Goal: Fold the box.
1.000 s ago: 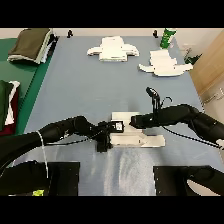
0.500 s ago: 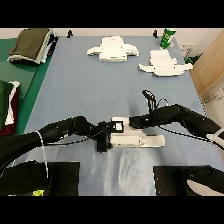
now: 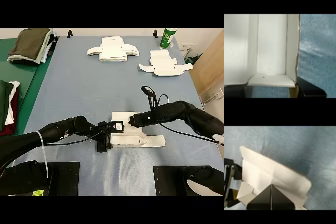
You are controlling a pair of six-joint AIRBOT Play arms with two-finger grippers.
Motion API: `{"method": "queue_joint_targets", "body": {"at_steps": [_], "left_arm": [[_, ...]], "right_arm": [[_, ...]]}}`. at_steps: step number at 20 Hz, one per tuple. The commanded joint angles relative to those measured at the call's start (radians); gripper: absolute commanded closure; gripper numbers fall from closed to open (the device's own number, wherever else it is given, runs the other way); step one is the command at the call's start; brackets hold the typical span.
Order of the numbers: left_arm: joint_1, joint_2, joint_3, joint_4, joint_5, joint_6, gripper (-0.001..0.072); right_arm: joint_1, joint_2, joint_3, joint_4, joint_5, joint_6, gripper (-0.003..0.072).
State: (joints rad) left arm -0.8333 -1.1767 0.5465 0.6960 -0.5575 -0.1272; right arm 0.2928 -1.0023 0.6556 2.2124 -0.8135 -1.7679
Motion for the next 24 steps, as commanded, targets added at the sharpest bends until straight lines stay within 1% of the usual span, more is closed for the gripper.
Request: {"method": "queue_joint_targets", "body": {"at_steps": [1,3,5,6,7,8,9,10,13,16,18,21,23,24], "left_arm": [[-0.001,0.0,0.001,0.0,0.001,0.0,0.0117],[-0.001,0.0,0.001,0.0,0.001,0.0,0.0117],[-0.001,0.0,0.001,0.0,0.001,0.0,0.0117],[-0.001,0.0,0.001,0.0,0.001,0.0,0.0117],[-0.001,0.0,0.001,0.0,0.001,0.0,0.0117],[-0.001,0.0,0.001,0.0,0.001,0.0,0.0117],[-0.001,0.0,0.001,0.0,0.001,0.0,0.0117],[-0.001,0.0,0.001,0.0,0.001,0.0,0.0117],[-0.001,0.0,0.001,0.0,0.001,0.0,0.0117],[-0.001,0.0,0.001,0.0,0.001,0.0,0.0117],[-0.001,0.0,0.001,0.0,0.001,0.0,0.0117],[-0.001,0.0,0.001,0.0,0.001,0.0,0.0117],[-0.001,0.0,0.001,0.0,0.001,0.0,0.0117],[-0.001,0.0,0.001,0.0,0.001,0.0,0.0117]], "right_arm": [[0.0,0.115,0.059,-0.16,-0.177,-0.029,0.0683],[0.0,0.194,0.062,-0.286,-0.278,-0.035,0.0683],[0.0,0.237,0.061,-0.38,-0.42,-0.169,0.0682],[0.0,0.244,0.056,-0.419,-0.478,-0.222,0.0626],[0.0,0.244,0.048,-0.444,-0.51,-0.246,0.0434],[0.001,0.242,0.032,-0.446,-0.519,-0.3,0.022],[0.003,0.241,0.008,-0.435,-0.506,-0.366,0.0132],[0.01,0.238,-0.02,-0.428,-0.481,-0.418,0.0083],[0.064,0.203,-0.103,-0.438,-0.451,-0.509,0.008],[0.138,0.169,-0.134,-0.521,-0.389,-0.518,0.0078],[0.172,0.159,-0.134,-0.544,-0.32,-0.521,0.0077],[0.193,0.157,-0.135,-0.544,-0.183,-0.542,0.0088],[0.193,0.144,-0.135,-0.544,-0.142,-0.545,0.0213],[0.193,0.136,-0.135,-0.548,-0.143,-0.544,0.0241]]}}
